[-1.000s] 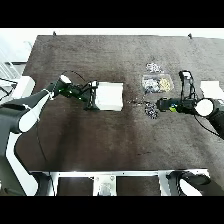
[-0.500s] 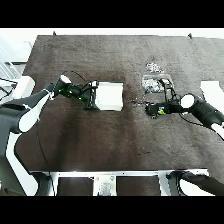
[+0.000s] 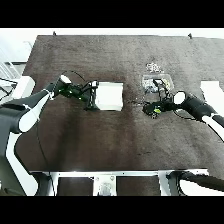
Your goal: Fold the box and place the chain.
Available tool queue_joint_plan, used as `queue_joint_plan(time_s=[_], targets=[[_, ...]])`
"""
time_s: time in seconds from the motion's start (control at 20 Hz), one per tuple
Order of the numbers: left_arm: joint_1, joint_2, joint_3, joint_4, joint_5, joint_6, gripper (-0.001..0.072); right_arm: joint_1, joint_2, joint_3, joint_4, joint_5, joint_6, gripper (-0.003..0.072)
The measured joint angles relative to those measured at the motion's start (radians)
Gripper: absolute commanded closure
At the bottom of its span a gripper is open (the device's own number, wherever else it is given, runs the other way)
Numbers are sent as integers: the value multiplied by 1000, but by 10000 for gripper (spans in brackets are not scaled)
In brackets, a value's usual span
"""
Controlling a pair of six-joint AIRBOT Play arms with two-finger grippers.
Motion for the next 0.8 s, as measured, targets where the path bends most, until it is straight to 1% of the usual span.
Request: queue_joint_plan(time_s=[0.3, 0.55, 0.65, 0.7, 0.75, 0.8], targets=[[0, 0, 0, 0, 0, 0, 362, 0, -32, 50, -83, 16, 80, 401], [0, 0, 0, 0, 0, 0, 362, 1, -51, 63, -111, 26, 119, 407], [0, 0, 0, 0, 0, 0, 362, 2, -66, 64, -111, 35, 130, 448], [0, 0, 0, 0, 0, 0, 362, 2, -75, 65, -111, 40, 132, 502], [0, 0, 0, 0, 0, 0, 362, 2, -84, 65, -109, 43, 134, 574], [0, 0, 0, 0, 0, 0, 362, 2, -90, 66, -106, 46, 135, 625]])
